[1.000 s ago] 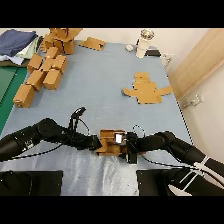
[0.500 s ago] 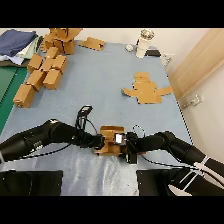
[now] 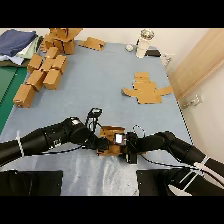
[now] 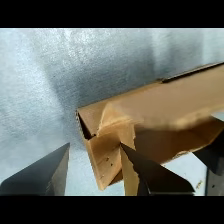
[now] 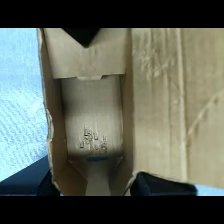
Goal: Fold the box.
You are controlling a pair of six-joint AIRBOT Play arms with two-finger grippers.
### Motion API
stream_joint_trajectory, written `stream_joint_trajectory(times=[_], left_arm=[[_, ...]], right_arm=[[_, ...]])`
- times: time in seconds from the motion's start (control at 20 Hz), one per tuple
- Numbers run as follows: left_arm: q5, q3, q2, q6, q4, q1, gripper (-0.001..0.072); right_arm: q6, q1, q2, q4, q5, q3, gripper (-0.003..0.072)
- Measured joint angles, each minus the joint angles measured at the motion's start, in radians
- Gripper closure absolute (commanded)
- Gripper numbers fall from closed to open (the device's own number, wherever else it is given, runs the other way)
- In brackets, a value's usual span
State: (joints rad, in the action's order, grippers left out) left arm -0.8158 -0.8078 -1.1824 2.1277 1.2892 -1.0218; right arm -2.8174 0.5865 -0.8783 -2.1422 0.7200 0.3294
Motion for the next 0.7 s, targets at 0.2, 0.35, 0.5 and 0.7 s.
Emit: stream_joint_trajectory(times=[0.2,0.35,0.5,0.7], left_arm=[[-0.051,-0.059,-0.042,0.082,0.070,-0.038,0.0223],[-0.110,-0.133,-0.106,0.138,0.112,-0.065,0.0223],[-0.164,-0.211,-0.179,0.204,0.136,-0.078,0.0224],[-0.255,-0.271,-0.254,0.286,0.152,-0.097,0.0224]], right_arm=[[0.000,0.000,0.000,0.000,0.000,0.000,0.0198],[0.000,0.000,0.000,0.000,0.000,0.000,0.0197],[0.000,0.000,0.000,0.000,0.000,0.000,0.0197],[0.000,0.000,0.000,0.000,0.000,0.000,0.0197]])
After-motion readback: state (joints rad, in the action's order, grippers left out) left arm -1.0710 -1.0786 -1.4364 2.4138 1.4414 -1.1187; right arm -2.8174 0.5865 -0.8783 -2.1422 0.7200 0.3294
